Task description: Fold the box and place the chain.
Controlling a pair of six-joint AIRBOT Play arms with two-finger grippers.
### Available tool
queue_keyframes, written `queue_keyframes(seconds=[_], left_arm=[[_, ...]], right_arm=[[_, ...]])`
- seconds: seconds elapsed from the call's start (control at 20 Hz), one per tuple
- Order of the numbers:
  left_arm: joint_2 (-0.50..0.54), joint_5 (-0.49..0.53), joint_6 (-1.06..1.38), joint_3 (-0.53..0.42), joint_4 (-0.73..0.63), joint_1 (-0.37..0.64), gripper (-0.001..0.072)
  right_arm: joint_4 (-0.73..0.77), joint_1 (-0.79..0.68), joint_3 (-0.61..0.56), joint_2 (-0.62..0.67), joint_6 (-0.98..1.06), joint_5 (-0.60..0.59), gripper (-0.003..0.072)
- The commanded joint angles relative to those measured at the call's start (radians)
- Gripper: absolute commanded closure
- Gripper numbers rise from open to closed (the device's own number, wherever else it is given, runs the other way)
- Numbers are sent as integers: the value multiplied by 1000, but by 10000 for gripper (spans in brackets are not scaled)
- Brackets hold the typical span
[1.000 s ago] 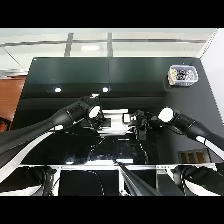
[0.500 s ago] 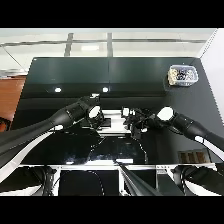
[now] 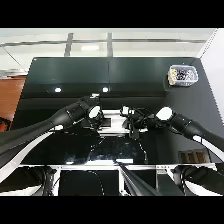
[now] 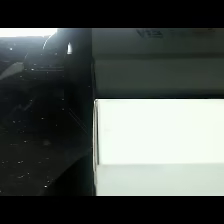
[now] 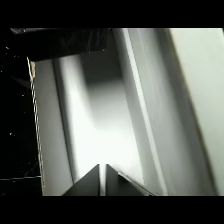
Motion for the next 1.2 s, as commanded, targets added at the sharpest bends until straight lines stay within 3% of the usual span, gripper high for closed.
queue_keyframes(seconds=[0.0, 0.2, 0.3, 0.4, 0.55, 0.65, 0.8, 0.95, 1.15], left_arm=[[0, -1, 0, 1, 3, 0, 683], [0, -1, 0, 1, 3, 0, 683], [0, -2, 0, 1, 3, 0, 683], [0, -2, 0, 1, 3, 0, 683], [-1, -1, 1, 1, 3, 0, 683], [-1, 0, 0, 1, 3, 0, 683], [-1, -1, 0, 1, 3, 0, 683], [-1, -1, 0, 1, 3, 0, 683], [-1, -1, 1, 1, 3, 0, 683]], right_arm=[[-2, -16, 3, 12, 91, 3, 671], [-138, -131, 45, 138, 434, 164, 671], [-209, -255, 85, 213, 602, 328, 671], [-218, -405, 99, 248, 745, 410, 671], [-208, -636, 37, 228, 1068, 279, 672], [-206, -733, -21, 186, 1180, 273, 671], [-204, -737, -72, 104, 1209, 361, 671], [-192, -642, -72, 3, 1175, 437, 671], [71, -486, -72, -94, 994, 424, 671]])
